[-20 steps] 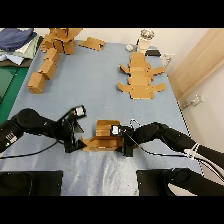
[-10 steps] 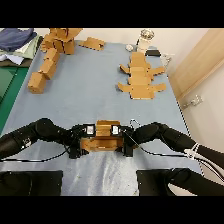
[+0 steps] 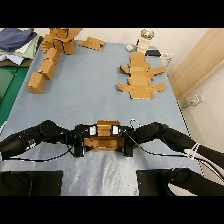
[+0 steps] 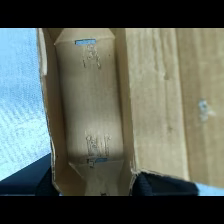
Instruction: Fold the box.
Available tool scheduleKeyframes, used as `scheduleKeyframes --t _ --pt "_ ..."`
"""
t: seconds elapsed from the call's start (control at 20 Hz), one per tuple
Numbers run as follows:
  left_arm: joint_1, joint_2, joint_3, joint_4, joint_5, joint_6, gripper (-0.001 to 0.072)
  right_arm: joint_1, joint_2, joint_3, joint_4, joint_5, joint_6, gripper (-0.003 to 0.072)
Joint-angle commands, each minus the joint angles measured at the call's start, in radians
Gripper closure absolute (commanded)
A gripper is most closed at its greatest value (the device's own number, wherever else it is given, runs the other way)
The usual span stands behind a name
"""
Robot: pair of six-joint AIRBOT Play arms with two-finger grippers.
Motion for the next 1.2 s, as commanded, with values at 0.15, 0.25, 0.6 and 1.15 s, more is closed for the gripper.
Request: scheduleKeyframes --t 0.15,0.25,0.6,1.15 --pt "-0.026 -0.008 -0.001 -0.066 0.045 0.085 0.0602 0.0 0.0 0.0 0.0 0.0 0.0 0.0198" --pt "-0.038 -0.008 -0.001 -0.084 0.051 0.101 0.0603 0.0 0.0 0.0 0.0 0.0 0.0 0.0198" --pt "-0.035 -0.006 -0.003 -0.014 0.051 0.076 0.06 0.0 0.0 0.0 0.0 0.0 0.0 0.0198" --pt "0.053 0.125 -0.048 0.059 0.032 -0.037 0.0327 0.0 0.0 0.0 0.0 0.0 0.0 0.0198"
